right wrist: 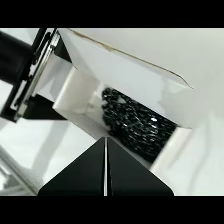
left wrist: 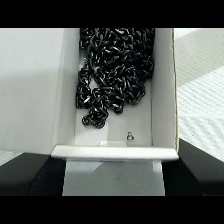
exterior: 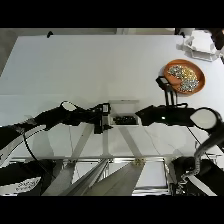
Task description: Fold the box and place the chain.
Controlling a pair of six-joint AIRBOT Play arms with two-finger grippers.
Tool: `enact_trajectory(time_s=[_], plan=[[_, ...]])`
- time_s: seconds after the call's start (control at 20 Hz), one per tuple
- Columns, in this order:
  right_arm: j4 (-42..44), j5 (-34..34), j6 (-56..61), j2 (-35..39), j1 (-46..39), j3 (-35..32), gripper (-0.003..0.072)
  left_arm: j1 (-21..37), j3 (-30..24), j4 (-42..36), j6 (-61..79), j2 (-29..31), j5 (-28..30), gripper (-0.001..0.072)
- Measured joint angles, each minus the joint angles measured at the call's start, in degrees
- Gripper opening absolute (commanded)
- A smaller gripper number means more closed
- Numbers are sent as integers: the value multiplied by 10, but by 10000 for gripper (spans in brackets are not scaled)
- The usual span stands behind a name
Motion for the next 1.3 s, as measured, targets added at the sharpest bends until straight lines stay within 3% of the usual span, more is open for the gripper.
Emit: enact_trajectory(time_s=[0.2, 0.35, 0.55, 0.8, 1.0, 1.3], plan=[[-89, 31, 7, 70, -57, 0, 8, 0, 0, 0, 0, 0, 0, 410], [-96, 29, -19, 46, -100, 8, 8, 0, 0, 0, 0, 0, 0, 410], [-68, 50, -88, -68, -135, 79, 8, 0, 0, 0, 0, 0, 0, 410], [-22, 144, -166, -256, -141, 266, 10, 0, 0, 0, 0, 0, 0, 410], [-19, 220, -208, -373, -100, 392, 10, 0, 0, 0, 0, 0, 0, 410], [-41, 289, -315, -454, -43, 444, 10, 0, 0, 0, 0, 0, 0, 410]])
